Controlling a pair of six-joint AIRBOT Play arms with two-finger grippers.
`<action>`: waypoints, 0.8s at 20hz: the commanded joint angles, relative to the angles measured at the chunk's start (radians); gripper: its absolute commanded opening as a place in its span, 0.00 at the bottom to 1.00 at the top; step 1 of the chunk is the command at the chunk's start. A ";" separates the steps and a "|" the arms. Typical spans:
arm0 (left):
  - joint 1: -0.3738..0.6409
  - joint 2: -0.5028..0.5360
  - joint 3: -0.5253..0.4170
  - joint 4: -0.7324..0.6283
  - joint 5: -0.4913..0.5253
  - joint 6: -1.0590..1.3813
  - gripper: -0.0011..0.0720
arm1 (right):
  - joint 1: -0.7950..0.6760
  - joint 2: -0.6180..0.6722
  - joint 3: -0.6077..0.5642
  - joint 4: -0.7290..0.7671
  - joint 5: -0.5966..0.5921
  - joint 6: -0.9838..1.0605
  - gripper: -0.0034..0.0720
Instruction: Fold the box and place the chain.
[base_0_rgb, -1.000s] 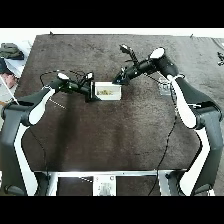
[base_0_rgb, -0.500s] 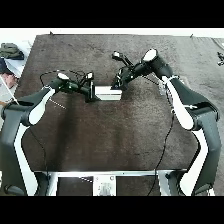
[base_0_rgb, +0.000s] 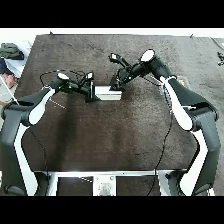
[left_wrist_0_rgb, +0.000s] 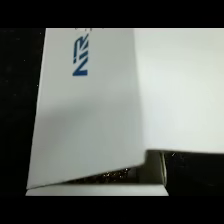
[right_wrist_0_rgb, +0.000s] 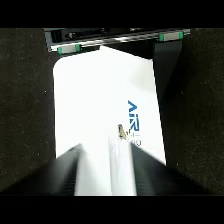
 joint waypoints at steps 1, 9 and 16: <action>0.000 0.000 0.000 0.000 0.000 0.000 0.43 | 0.003 -0.001 -0.002 0.000 0.004 -0.023 0.58; 0.000 0.000 0.000 0.000 0.000 0.000 0.43 | 0.010 -0.005 -0.004 -0.074 -0.070 -0.024 0.52; 0.000 0.000 0.000 0.000 0.000 0.000 0.43 | 0.013 0.003 -0.003 -0.043 -0.107 -0.035 0.52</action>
